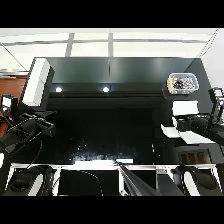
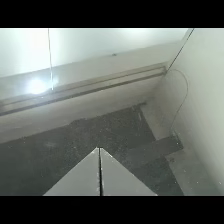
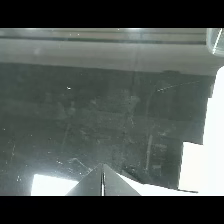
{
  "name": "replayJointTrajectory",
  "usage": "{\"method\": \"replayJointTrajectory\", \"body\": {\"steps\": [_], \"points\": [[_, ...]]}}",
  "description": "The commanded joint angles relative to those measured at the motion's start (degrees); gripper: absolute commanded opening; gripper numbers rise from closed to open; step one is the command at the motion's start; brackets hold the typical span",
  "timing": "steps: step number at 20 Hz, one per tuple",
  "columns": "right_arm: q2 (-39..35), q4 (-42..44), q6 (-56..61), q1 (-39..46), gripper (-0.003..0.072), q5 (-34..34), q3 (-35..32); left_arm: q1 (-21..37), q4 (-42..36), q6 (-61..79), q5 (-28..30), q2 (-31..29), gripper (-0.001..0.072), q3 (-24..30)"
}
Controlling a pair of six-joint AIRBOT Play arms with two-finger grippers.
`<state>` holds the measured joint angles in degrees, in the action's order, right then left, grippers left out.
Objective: Fold the box and place the chain.
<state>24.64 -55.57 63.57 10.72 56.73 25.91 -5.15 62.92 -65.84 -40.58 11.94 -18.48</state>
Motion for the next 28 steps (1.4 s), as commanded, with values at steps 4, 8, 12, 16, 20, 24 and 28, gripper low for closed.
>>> {"method": "replayJointTrajectory", "body": {"steps": [4, 8, 12, 16, 20, 24, 28], "points": [[-0.04, 0.02, 0.02, 0.0, 0.001, 0.02, -0.04, -0.02, 0.0, 0.0, 0.02, -0.07, 0.0028, 0.02], [-0.04, 0.02, 0.02, 0.0, 0.001, 0.02, -0.04, -0.02, 0.0, 0.0, 0.02, -0.07, 0.0028, 0.02], [-0.04, 0.02, 0.02, 0.0, 0.001, 0.02, -0.04, -0.02, 0.02, 0.0, 0.02, -0.07, 0.0027, 0.02], [-0.04, 0.04, 0.02, 0.0, 0.001, 0.0, -0.04, -0.02, 0.0, 0.0, 0.02, -0.07, 0.0028, 0.02], [-0.04, 6.62, 0.24, 0.0, 0.001, -6.01, -0.04, -0.02, -0.68, -0.22, 5.49, 0.15, 0.0028, 0.02], [0.52, 1.2, -0.09, 0.02, 0.001, -22.93, -0.31, -0.13, -0.85, -0.22, 8.7, 0.94, 0.0028, 0.04], [12.41, -12.48, 13.18, 9.14, 0.0014, -37.13, 3.67, -0.15, -2.29, -0.22, 9.31, 4.74, 0.0082, 0.02]]}}
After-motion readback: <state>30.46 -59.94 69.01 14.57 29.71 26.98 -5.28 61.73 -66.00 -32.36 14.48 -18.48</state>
